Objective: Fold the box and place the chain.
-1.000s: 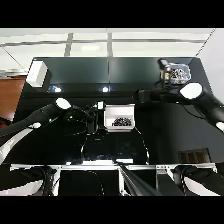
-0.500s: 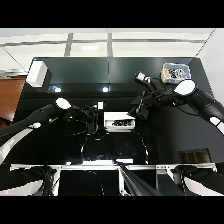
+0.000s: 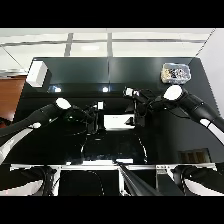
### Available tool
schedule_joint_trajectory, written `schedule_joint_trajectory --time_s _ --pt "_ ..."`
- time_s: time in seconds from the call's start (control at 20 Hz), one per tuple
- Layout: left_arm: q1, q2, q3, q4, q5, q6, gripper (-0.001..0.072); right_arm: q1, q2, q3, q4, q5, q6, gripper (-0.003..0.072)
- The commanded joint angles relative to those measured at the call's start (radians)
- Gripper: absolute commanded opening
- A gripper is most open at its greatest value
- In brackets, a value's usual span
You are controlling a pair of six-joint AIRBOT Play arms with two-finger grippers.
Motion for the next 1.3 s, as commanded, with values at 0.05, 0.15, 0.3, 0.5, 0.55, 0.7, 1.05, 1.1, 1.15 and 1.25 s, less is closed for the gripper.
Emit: schedule_joint_trajectory --time_s 0.05,0.15,0.3,0.5,0.55,0.7,1.05,1.1,1.15,1.25 --pt "-0.001 -0.001 0.001 0.0 0.001 0.001 0.0419 0.012 -0.004 -0.001 -0.013 0.016 0.002 0.046" --pt "-0.001 -0.001 0.001 0.0 0.0 0.001 0.0419 0.012 -0.004 -0.001 -0.012 0.019 0.012 0.0284" --pt "-0.001 -0.001 0.001 0.0 0.0 0.001 0.0419 0.012 -0.004 -0.001 -0.013 0.025 0.026 0.0248" --pt "-0.001 -0.001 0.001 0.0 0.0 0.0 0.0419 0.013 -0.004 -0.011 -0.014 0.029 0.038 0.0249" --pt "-0.001 -0.001 0.001 0.0 0.0 0.0 0.0419 0.013 -0.004 -0.014 -0.014 0.029 0.038 0.0249" --pt "-0.001 -0.001 0.001 0.0 0.001 0.001 0.0418 0.013 -0.005 -0.015 -0.016 0.024 0.038 0.031" --pt "-0.001 -0.001 0.001 0.0 0.001 0.001 0.0419 0.014 -0.005 -0.019 -0.04 0.023 0.052 0.031" --pt "-0.001 -0.001 0.001 0.0 0.001 0.001 0.0419 0.016 -0.006 -0.029 -0.04 0.021 0.052 0.031" --pt "-0.001 -0.001 0.001 0.0 0.001 0.001 0.0419 0.016 -0.006 -0.045 -0.041 0.011 0.052 0.031" --pt "-0.001 -0.001 0.001 0.0 0.001 0.001 0.0418 0.016 -0.006 -0.063 -0.043 -0.005 0.052 0.031"
